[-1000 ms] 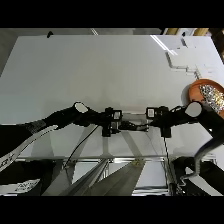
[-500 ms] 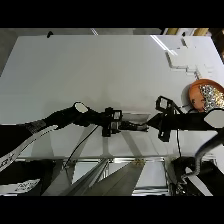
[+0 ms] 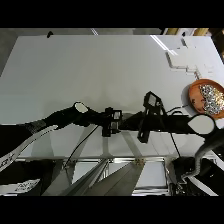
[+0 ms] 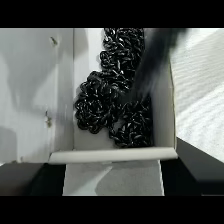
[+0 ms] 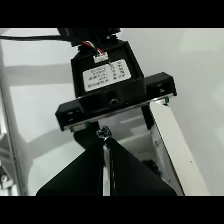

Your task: Fold the box and place the chain.

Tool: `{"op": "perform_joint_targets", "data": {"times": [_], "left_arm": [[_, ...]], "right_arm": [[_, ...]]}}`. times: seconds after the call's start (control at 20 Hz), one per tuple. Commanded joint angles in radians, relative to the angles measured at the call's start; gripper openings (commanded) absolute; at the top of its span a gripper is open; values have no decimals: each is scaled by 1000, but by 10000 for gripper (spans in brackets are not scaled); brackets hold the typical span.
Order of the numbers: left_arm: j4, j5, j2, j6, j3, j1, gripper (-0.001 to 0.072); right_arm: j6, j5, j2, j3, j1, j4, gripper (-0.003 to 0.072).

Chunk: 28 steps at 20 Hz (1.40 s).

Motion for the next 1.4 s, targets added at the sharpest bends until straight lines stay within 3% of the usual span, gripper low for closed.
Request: {"op": "perform_joint_targets", "data": {"times": [0.0, 0.05, 0.1, 0.25, 0.35, 0.6, 0.7, 0.95, 1.1, 1.35], "left_arm": [[0, 0, 0, 0, 0, -1, 273], [0, 0, 0, 0, 0, -1, 273], [0, 0, 0, 0, 0, -1, 273], [0, 0, 0, 0, 0, -1, 273], [0, 0, 0, 0, 0, -1, 273], [0, 0, 0, 0, 0, -1, 273], [0, 0, 0, 0, 0, -1, 273], [0, 0, 0, 0, 0, -1, 273], [0, 0, 0, 0, 0, -1, 273], [0, 0, 0, 0, 0, -1, 273]], "right_arm": [[32, -100, -87, 0, 52, -49, 91], [47, -92, -91, 0, 51, -94, 190], [75, -57, -80, 13, 51, -128, 201], [78, 144, -23, 115, 25, -325, 198], [81, 285, 7, 176, -74, -451, 198], [-79, 411, 22, 167, -340, -561, 198], [-161, 428, 19, 136, -364, -563, 203], [-340, 364, -35, 1, -364, -559, 360], [-408, 306, -68, -48, -364, -527, 368], [-610, 255, -116, -71, -363, -346, 401]]}}
